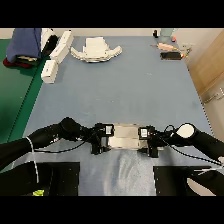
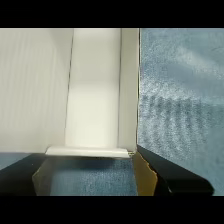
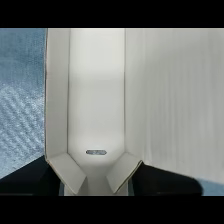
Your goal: Fold the box.
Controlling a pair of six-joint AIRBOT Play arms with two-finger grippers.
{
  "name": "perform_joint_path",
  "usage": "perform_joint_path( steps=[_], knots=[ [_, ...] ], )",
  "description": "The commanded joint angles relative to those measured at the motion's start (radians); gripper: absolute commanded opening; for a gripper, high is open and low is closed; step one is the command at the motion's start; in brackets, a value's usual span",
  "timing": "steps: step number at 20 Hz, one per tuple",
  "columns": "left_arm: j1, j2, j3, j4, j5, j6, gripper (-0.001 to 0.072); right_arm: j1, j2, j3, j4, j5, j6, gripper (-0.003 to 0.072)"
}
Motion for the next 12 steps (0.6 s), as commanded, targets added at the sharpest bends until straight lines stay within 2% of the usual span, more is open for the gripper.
perform_joint_path(
  steps=[1, 5, 10, 12],
  knots=[
    [-0.001, -0.028, 0.001, -0.004, -0.03, 0.033, 0.0694, 0.0, 0.0, 0.0, 0.0, 0.0, 0.001, 0.0584],
    [-0.019, -0.03, 0.003, -0.04, 0.003, 0.023, 0.0694, 0.0, 0.0, 0.0, 0.0, 0.0, 0.001, 0.0584],
    [-0.071, -0.032, 0.003, -0.028, 0.08, -0.036, 0.0694, 0.0, 0.0, 0.0, 0.0, 0.0, 0.001, 0.0584],
    [-0.075, -0.032, 0.003, -0.017, 0.08, -0.043, 0.0693, 0.0, 0.0, 0.0, 0.0, 0.0, 0.001, 0.0584]
  ],
)
